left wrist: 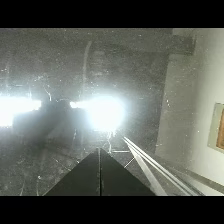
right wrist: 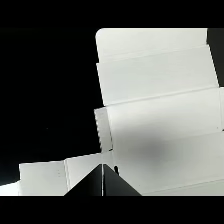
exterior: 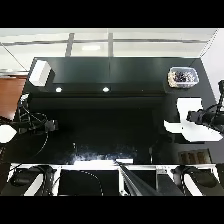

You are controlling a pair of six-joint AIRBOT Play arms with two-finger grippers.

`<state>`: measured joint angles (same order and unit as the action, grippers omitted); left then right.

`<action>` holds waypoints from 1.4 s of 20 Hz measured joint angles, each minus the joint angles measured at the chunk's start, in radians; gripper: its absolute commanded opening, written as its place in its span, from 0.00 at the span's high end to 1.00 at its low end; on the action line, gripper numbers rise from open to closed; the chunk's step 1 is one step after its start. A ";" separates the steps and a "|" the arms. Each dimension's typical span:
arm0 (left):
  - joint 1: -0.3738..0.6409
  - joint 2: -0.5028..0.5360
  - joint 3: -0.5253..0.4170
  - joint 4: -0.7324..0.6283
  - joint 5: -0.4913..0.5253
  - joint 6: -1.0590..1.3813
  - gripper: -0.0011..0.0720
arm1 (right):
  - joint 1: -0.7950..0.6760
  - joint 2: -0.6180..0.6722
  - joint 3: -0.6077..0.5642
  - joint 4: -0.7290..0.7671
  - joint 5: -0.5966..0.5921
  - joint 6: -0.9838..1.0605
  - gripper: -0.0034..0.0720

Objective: Fold the box and place the chain.

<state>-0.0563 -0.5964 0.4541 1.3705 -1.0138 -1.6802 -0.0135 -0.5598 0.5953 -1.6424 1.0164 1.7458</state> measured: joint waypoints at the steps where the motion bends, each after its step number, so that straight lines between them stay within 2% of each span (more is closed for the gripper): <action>1: 0.000 0.000 0.000 0.000 0.000 0.000 0.94 | 0.000 0.000 0.000 0.000 0.000 0.000 0.94; 18: 0.000 0.000 0.000 0.000 0.001 0.000 0.94 | 0.000 0.000 0.000 0.000 -0.001 0.000 0.94; 22: 0.000 -0.001 0.000 -0.002 0.084 0.000 0.94 | 0.000 0.000 0.000 0.004 -0.074 0.000 0.94; 23: 0.000 -0.001 0.000 -0.003 0.118 0.000 0.94 | 0.000 0.000 0.000 0.006 -0.096 0.000 0.89; 25: 0.000 -0.001 0.000 -0.003 0.168 0.000 0.94 | 0.000 0.000 0.000 0.012 -0.145 0.000 0.00; 28: 0.000 -0.001 0.000 -0.003 0.212 0.000 0.94 | 0.000 -0.014 -0.001 0.004 -0.234 0.000 0.00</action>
<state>-0.0563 -0.5976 0.4541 1.3670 -0.8021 -1.6802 -0.0135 -0.5735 0.5945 -1.6386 0.7826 1.7462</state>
